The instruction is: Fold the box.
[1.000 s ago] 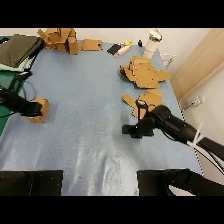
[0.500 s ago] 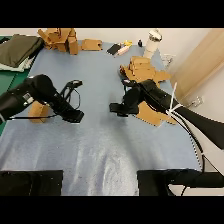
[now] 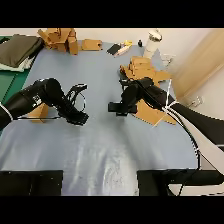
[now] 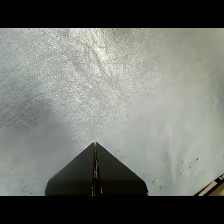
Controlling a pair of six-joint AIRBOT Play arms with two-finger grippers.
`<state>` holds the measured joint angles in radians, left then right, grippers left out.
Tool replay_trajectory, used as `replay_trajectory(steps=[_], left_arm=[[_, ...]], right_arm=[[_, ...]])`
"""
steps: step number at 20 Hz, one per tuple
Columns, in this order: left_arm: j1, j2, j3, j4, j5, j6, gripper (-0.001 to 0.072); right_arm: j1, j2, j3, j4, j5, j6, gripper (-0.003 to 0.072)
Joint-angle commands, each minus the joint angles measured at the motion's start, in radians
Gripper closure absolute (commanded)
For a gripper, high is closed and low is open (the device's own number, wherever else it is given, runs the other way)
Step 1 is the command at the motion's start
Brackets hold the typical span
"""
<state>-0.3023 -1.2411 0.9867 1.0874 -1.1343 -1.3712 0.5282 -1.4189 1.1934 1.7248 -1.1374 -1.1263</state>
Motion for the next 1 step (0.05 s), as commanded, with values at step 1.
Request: replay_trajectory(steps=[1], left_arm=[[-0.002, -0.002, 0.001, 0.000, 0.001, -0.002, 0.0697]], right_arm=[[0.001, -0.002, 0.002, 0.000, -0.005, 0.000, 0.0684]])
